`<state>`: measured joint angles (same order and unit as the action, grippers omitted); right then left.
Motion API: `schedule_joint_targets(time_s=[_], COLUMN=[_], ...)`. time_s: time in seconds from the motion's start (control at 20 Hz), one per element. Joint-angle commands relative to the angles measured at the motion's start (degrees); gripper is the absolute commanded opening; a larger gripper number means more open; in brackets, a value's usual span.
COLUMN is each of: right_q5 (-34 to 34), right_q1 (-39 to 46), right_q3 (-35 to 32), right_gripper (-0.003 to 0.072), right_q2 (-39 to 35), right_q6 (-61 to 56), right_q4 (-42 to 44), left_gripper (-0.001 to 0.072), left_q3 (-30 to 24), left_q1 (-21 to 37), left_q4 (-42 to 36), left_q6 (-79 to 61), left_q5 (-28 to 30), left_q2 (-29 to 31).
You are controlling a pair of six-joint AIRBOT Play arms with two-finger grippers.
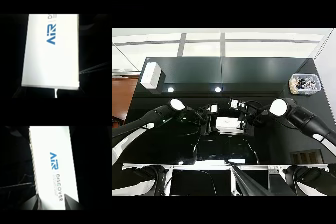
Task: Fold the box and place the chain.
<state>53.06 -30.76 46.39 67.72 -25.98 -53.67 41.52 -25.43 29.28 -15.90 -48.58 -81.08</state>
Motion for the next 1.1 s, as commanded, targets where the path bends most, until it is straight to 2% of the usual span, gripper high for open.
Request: schedule_joint_targets(time_s=[0.0,0.2,0.3,0.35,0.4,0.5,0.6,0.7,0.8,1.05], right_q5=[0.8,5.0,10.9,13.8,16.0,14.5,8.9,7.1,6.8,3.3], right_q1=[0.2,3.6,7.6,9.7,11.7,14.7,15.3,15.0,14.7,13.2], right_q3=[0.5,2.4,2.3,1.6,-0.2,-5.3,-10.5,-13.0,-13.1,-13.1], right_gripper=[0.0353,0.0353,0.0349,0.0206,0.0013,0.0014,0.0007,0.0008,0.0009,0.001], right_q2=[-1.2,-7.9,-10.4,-10.6,-10.6,-10.6,-10.1,-7.8,-4.7,1.9], right_q6=[-1.8,-17.0,-24.9,-28.5,-30.8,-32.5,-31.4,-29.0,-29.1,-29.1], right_q4=[-0.2,-0.4,-0.4,0.3,3.3,17.7,32.7,42.9,45.3,42.5], left_gripper=[0.0296,0.0296,0.0296,0.0296,0.0296,0.0296,0.0296,0.0296,0.0296,0.0296], left_q3=[0.0,0.0,0.0,0.0,0.0,0.0,0.0,0.0,0.0,0.0], left_q1=[0.1,0.1,0.1,0.1,0.1,0.1,0.1,0.1,0.1,0.1], left_q4=[0.0,0.0,0.0,0.0,0.0,0.0,0.0,0.0,0.0,0.0], left_q6=[0.0,0.0,0.0,0.0,0.0,0.0,0.0,0.0,0.0,0.0], left_q5=[0.1,0.1,0.1,0.1,0.1,0.1,0.1,0.1,0.1,0.1], left_q2=[0.0,0.0,0.0,0.0,0.0,0.0,0.0,0.0,0.0,0.0])
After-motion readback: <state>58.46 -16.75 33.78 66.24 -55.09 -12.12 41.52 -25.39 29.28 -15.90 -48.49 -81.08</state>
